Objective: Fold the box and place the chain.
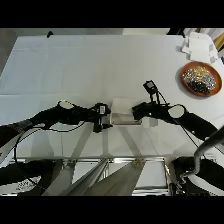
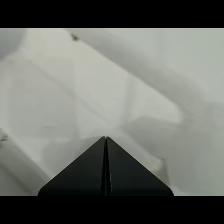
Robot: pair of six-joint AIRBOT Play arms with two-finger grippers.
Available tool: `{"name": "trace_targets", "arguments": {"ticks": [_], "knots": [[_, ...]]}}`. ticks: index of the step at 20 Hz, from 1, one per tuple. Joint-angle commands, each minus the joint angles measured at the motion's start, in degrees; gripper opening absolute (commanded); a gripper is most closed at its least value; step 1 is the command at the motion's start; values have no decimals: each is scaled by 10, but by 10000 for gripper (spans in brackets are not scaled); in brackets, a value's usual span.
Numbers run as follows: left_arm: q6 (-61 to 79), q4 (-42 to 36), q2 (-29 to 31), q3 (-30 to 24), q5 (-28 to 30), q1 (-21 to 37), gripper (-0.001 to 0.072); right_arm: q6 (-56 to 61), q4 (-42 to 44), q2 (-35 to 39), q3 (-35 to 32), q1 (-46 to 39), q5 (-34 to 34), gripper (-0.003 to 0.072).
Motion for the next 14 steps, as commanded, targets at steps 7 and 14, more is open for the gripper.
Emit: {"name": "trace_targets", "arguments": {"ticks": [7,14], "knots": [[0,0,0,0,1,0,71,67,-82,17,113,-80,330,14],[0,0,0,0,1,0,71,71,-342,157,116,-144,434,15]]}}
